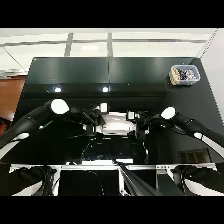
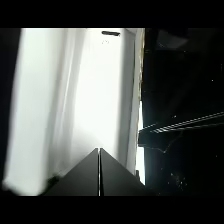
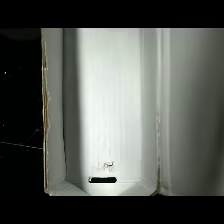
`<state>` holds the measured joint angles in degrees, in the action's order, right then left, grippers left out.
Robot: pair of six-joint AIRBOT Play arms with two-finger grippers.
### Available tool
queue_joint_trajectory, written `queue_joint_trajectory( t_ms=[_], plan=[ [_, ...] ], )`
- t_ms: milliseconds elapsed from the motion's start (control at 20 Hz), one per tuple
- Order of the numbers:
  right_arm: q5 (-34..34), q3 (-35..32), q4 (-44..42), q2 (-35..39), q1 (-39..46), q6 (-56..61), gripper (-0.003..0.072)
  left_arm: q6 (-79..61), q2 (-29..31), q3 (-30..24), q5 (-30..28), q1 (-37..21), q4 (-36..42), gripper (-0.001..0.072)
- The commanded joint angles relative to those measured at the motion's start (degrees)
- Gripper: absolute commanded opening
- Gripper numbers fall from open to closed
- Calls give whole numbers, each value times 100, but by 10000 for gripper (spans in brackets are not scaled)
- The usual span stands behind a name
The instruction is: Fold the box and place the chain.
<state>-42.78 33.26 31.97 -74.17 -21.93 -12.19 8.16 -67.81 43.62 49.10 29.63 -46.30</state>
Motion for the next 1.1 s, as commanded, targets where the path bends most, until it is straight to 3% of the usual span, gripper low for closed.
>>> queue_joint_trajectory(
  t_ms=[0,150,250,350,450,550,650,800,1050],
  plan=[
    [-4,4,4,-2,2,-4,75,1482,748,15,431,-227,-973,26],
    [-4,4,4,-2,2,-4,74,2924,1231,7,1071,-509,-2474,26],
    [-2,4,4,-2,2,-2,74,4955,1255,-2,1292,-828,-3246,26],
    [-2,4,4,-2,2,-4,75,6472,1145,-81,1320,-1471,-3351,27],
    [-4,4,7,-2,2,-4,75,7278,920,-260,1443,-2363,-2258,27],
    [-4,4,7,-2,2,-4,74,7060,531,-640,1631,-3165,-306,26],
    [-4,4,7,-2,2,-4,75,6470,109,-916,1631,-3497,761,25],
    [-4,4,7,-2,2,-4,74,6426,-439,-922,1333,-3318,807,25],
    [-2,4,4,-2,2,-2,74,6188,-1056,-920,866,-2483,957,25]
  ],
)
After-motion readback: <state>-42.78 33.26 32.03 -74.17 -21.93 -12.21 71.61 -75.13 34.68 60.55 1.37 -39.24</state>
